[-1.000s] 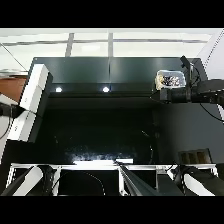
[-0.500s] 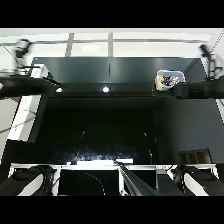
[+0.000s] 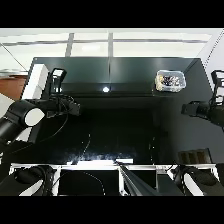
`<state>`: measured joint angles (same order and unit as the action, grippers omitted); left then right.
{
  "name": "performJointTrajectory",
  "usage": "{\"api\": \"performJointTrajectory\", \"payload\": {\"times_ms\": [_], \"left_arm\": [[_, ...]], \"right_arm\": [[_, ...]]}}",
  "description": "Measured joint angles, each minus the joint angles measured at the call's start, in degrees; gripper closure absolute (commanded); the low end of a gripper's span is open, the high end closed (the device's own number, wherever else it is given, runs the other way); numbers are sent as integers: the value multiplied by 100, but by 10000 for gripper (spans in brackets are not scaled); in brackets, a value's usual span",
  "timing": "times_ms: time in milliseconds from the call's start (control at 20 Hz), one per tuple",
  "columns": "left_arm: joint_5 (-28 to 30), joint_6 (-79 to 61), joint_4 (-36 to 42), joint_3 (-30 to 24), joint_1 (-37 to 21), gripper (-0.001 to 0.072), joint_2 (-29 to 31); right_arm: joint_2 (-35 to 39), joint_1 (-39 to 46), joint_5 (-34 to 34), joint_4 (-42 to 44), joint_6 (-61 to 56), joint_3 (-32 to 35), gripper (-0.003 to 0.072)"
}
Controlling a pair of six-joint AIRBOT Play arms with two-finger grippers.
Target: Fold the box and place the chain.
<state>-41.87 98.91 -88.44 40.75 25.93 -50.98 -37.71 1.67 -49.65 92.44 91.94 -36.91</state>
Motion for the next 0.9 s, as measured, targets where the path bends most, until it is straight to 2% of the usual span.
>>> {"api": "performJointTrajectory", "payload": {"times_ms": [300, 900], "left_arm": [[267, 396, -208, -151, -487, 680, 260], [243, 479, -256, -179, -686, 679, 308]], "right_arm": [[57, -68, 586, -50, 251, 219, 665], [63, -76, 704, -39, 304, 251, 666]]}}
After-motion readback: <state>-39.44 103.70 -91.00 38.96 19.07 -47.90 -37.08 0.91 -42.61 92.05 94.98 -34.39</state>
